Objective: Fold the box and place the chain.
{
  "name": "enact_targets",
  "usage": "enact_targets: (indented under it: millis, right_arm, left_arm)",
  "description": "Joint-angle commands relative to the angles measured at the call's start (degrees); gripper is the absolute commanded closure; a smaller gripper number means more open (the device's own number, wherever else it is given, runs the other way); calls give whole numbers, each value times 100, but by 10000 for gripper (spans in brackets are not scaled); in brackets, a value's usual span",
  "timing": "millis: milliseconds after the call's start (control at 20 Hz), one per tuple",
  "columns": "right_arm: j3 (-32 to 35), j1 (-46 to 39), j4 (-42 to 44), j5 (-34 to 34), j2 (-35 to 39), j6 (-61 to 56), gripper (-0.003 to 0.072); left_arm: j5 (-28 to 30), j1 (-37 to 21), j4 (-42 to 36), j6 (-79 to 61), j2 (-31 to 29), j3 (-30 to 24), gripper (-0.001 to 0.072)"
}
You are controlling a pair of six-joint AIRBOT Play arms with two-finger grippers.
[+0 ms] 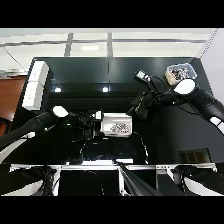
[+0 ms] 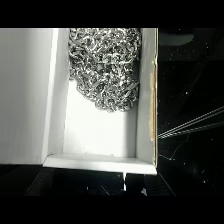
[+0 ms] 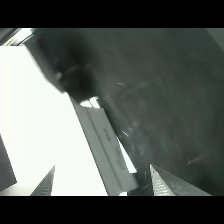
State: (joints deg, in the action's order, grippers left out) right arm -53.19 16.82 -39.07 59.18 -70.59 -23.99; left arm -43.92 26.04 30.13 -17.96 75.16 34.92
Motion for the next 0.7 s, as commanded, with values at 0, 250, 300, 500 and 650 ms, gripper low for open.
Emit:
enact_targets:
  millis: [0,250,300,500,650]
  right_arm:
    - [-125,363,-39,249,-15,1268,-10]
    - [142,953,-289,87,-15,1510,-10]
    - [221,990,-328,105,-13,1510,-10]
    - [330,1119,-326,24,15,1552,-11]
    - [348,1121,-330,-33,13,1550,-10]
  left_arm:
    - [4,11,2,2,4,7,266]
    - [0,28,50,2,4,7,266]
    - [0,28,50,2,4,7,266]
    - [2,28,50,2,4,7,266]
    - [2,28,50,2,4,7,266]
